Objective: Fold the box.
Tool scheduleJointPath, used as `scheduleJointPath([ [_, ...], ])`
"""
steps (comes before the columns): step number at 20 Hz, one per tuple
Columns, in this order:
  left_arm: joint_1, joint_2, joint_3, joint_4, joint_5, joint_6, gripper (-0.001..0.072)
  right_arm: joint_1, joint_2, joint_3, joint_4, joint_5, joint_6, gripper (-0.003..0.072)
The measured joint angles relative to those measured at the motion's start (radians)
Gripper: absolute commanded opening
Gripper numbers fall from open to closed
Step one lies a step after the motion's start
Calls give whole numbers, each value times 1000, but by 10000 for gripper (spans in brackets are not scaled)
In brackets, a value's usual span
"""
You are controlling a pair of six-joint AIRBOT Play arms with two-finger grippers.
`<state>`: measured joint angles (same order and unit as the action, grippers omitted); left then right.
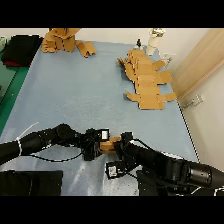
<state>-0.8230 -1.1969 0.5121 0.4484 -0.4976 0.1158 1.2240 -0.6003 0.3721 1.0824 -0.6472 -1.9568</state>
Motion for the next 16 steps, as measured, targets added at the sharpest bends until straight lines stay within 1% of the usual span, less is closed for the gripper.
scheduleJointPath([
  [1,0,0,0,0,0,0,466,0,-6,0,-2,2,2,148],
  [2,0,0,0,0,0,0,466,0,-11,0,-2,4,4,82],
  [3,0,0,0,0,0,0,466,0,-17,0,-2,9,6,56],
  [8,0,0,0,1,0,0,466,16,-27,0,8,19,11,58],
  [16,0,0,0,2,-4,3,466,24,-30,0,126,9,3,63],
])
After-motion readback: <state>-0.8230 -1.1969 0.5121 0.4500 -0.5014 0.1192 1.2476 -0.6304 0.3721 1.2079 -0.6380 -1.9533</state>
